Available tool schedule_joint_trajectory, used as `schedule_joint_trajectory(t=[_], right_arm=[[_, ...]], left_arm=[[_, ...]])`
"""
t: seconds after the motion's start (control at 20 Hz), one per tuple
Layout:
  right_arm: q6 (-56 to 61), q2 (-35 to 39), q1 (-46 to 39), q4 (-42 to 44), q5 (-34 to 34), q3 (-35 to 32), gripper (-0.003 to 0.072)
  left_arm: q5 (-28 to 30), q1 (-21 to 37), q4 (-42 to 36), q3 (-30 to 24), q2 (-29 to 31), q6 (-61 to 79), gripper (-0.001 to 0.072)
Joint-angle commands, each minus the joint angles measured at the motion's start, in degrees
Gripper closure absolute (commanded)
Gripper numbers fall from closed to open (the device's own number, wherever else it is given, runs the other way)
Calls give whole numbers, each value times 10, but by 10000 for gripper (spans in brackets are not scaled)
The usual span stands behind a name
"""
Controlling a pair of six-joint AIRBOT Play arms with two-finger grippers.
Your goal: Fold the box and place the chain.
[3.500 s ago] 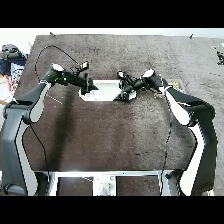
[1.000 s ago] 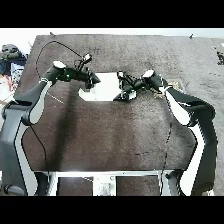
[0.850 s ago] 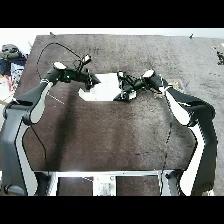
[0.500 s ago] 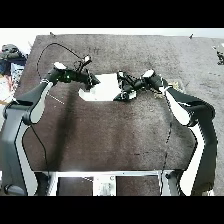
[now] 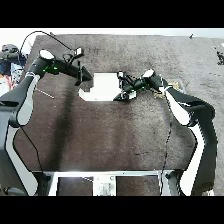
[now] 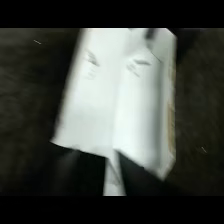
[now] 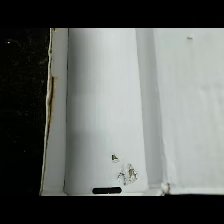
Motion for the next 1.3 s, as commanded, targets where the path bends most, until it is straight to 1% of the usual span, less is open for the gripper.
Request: schedule_joint_trajectory(t=[0.0, 0.1, 0.3, 0.4, 0.65, 0.7, 0.75, 0.9, 0.95, 1.0, 1.05, 1.25], right_arm=[[0, 0, 0, 0, 1, 0, 347], [0, 0, 0, 0, 1, 0, 347], [0, 0, 0, 0, 1, 0, 347], [0, 0, 0, 0, 2, 0, 347], [0, 0, 0, 0, 1, 0, 347], [0, 0, 0, 0, 1, 0, 346], [0, 0, 0, 0, 1, 0, 347], [0, 0, 0, 0, 1, 0, 347], [0, 0, 0, 0, 1, 0, 347], [0, 0, 0, 0, 1, 0, 347], [0, 0, 0, 0, 1, 0, 347], [0, 0, 0, 0, 1, 0, 346]], left_arm=[[-62, -5, 115, -14, 7, 9, 88], [-32, -11, 127, -40, 7, 13, 88], [51, -23, 112, -91, 2, 58, 88], [75, -32, 108, -102, 2, 65, 88], [87, -44, 104, -102, 2, 65, 91], [87, -45, 105, -102, 2, 65, 94], [87, -45, 105, -102, 2, 64, 120], [91, -46, 107, -102, 2, 58, 121], [93, -46, 107, -102, 2, 50, 220], [90, -46, 107, -102, 2, 50, 444], [85, -46, 107, -102, 2, 50, 534], [81, -52, 105, -102, 2, 50, 537]])
